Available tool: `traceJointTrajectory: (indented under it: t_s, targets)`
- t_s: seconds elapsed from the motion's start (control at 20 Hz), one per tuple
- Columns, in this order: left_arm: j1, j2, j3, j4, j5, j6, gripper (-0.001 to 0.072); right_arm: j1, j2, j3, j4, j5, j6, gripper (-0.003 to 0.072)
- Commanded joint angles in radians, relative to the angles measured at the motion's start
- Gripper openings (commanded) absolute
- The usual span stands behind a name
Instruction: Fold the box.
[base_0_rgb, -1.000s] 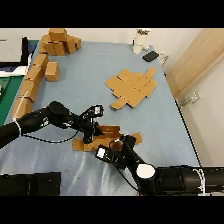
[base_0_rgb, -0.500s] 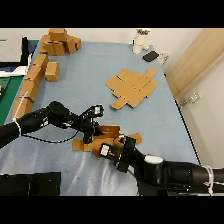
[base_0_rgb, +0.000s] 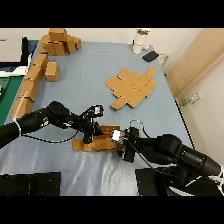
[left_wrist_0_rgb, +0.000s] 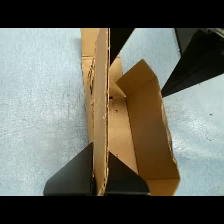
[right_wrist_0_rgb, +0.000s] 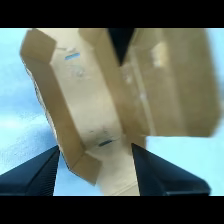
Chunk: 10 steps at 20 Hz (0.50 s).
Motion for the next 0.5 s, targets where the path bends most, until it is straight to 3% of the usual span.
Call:
traceJointTrajectory:
  t_s: [0.0, 0.15, 0.45]
  targets:
    - [-0.001, -0.001, 0.000, 0.000, -0.001, 0.000, 0.0010, -0.084, 0.005, 0.009, 0.081, 0.009, -0.158, 0.0714]
    - [-0.001, -0.001, 0.000, 0.000, -0.001, 0.000, 0.0010, -0.145, 0.005, 0.009, 0.161, 0.010, -0.318, 0.0714]
    - [-0.001, -0.001, 0.000, 0.000, -0.001, 0.000, 0.0010, -0.349, -0.047, 0.011, 0.475, -0.066, -0.748, 0.0714]
